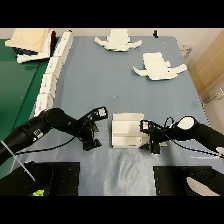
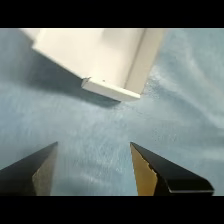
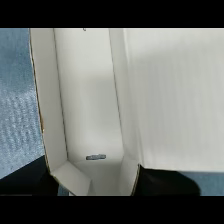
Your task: Fold the box.
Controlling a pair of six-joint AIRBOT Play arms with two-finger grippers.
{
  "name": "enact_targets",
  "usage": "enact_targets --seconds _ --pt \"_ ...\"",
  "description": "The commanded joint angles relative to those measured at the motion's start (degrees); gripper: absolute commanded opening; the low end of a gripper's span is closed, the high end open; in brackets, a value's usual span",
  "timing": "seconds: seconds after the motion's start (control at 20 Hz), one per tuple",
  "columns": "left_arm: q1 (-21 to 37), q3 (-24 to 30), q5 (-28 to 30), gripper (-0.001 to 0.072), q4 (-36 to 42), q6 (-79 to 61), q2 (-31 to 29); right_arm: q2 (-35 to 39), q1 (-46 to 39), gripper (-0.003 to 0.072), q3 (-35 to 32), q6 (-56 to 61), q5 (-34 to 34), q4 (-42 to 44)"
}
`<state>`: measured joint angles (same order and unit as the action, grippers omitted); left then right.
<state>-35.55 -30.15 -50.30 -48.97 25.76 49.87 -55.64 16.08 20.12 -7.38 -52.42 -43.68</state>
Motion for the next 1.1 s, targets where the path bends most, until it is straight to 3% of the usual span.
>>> enact_targets --seconds 0.0,0.2,0.35,0.85,1.05 --pt "1.3 6.9 9.0 0.0694 15.8 -29.0 1.6 0.0 0.0 0.0531 0.0 0.0 0.0 0.0" --pt "1.2 7.2 9.9 0.0695 26.8 -41.5 8.9 0.0 0.0 0.0530 0.0 0.0 0.0 0.0" --pt "0.1 7.1 10.4 0.0695 29.6 -44.6 12.2 0.0 0.0 0.0530 0.0 0.0 0.0 0.0" --pt "-7.1 6.7 19.9 0.0694 35.9 -44.0 13.8 0.0 0.0 0.0530 0.0 0.0 0.0 0.0" --pt "-7.3 6.0 20.3 0.0694 35.9 -43.7 14.6 0.0 0.0 0.0530 0.0 0.0 0.0 0.0"
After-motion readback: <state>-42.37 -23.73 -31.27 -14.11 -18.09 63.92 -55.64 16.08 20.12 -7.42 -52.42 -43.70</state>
